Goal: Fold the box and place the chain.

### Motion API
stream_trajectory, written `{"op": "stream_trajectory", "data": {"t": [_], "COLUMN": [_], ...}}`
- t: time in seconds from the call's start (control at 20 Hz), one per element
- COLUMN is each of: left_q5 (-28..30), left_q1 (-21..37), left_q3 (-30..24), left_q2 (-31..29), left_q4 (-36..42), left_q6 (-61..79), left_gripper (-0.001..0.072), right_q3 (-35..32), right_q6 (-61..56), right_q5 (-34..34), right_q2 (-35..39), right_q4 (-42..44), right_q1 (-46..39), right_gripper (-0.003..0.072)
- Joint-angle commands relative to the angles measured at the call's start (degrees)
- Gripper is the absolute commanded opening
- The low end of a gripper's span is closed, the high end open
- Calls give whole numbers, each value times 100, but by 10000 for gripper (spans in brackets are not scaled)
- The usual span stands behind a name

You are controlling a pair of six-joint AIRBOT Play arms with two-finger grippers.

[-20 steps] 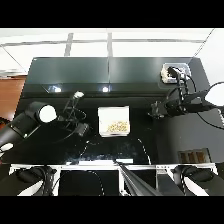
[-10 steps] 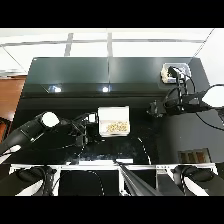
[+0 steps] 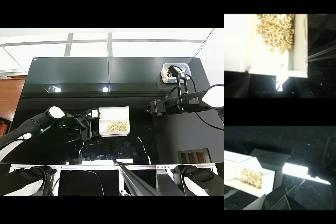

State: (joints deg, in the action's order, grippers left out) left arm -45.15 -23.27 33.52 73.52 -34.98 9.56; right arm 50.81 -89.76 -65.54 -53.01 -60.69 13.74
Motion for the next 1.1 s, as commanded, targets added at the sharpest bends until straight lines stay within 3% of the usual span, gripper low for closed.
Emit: {"op": "stream_trajectory", "data": {"t": [0.0,0.3,0.4,0.45,0.5,0.55,0.6,0.75,0.9,1.05], "left_q5": [-31,155,299,319,323,323,330,382,380,380], "left_q1": [9,-245,-328,-350,-356,-358,-361,-361,-361,-361], "left_q3": [122,140,140,140,140,140,140,140,140,140], "left_q2": [144,157,157,157,160,160,160,160,160,160], "left_q4": [151,136,136,136,136,133,133,138,138,136], "left_q6": [149,415,415,417,415,415,415,391,391,391], "left_gripper": [719,715,700,663,568,491,461,461,461,462], "right_q3": [0,-13,-24,-42,-55,-55,-55,-52,-52,72], "right_q6": [-2,33,76,90,85,81,76,208,1805,4391], "right_q5": [11,72,389,732,1235,1718,2238,3200,2754,1934], "right_q2": [-4,-24,-122,-199,-310,-448,-629,-1283,-1832,-1690], "right_q4": [2,-2,-9,-74,-260,-378,-382,308,1106,1119], "right_q1": [-2,85,247,339,439,522,588,625,675,750], "right_gripper": [282,282,281,282,285,477,703,702,695,695]}}
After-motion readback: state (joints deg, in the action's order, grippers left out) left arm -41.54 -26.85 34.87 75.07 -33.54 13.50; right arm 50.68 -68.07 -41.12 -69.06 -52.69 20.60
